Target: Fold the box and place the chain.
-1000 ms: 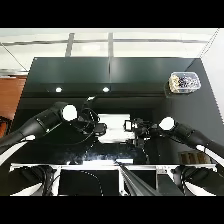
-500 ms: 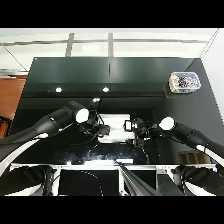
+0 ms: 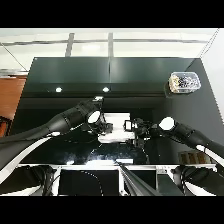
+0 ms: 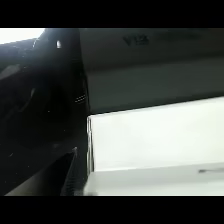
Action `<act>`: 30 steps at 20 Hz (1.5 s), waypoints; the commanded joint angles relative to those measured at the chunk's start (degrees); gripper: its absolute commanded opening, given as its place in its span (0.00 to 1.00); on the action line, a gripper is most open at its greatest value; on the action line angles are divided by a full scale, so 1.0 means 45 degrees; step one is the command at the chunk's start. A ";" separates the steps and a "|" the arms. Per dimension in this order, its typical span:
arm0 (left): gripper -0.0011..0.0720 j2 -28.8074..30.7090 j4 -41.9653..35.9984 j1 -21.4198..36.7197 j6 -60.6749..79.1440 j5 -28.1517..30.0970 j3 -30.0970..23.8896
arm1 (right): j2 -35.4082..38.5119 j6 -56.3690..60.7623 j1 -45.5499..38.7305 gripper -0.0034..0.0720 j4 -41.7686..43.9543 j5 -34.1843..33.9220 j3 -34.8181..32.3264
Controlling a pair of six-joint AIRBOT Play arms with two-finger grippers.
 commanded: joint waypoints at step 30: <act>0.62 0.0126 -0.0044 -0.0505 -0.1481 0.0685 -0.0588 | -0.0005 -0.0005 0.0005 0.30 -0.0005 0.0005 0.0005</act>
